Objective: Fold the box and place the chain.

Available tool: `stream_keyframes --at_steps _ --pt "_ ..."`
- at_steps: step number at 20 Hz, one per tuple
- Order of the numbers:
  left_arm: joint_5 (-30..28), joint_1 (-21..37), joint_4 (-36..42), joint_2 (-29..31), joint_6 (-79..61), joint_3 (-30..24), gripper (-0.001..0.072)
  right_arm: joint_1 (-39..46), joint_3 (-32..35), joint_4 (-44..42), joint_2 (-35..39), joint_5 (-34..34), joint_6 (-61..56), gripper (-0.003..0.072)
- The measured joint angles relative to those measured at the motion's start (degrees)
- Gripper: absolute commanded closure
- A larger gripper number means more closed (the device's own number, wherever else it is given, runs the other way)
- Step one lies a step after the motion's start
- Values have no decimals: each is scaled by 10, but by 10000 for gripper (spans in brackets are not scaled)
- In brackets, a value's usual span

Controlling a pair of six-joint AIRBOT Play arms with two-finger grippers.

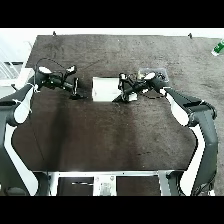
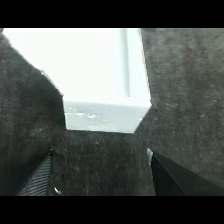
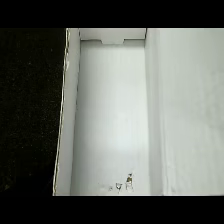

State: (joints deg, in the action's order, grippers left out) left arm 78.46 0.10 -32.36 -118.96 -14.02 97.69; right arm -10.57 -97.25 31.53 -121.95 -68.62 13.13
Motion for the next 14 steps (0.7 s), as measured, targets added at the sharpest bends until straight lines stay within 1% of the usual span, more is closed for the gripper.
stream_keyframes --at_steps 4,14 --pt "-21 -2 0 -2 0 0 -11 0 0 0 0 0 0 257" --pt "-51 -4 20 -3 3 1 -11 0 0 0 0 0 0 257"
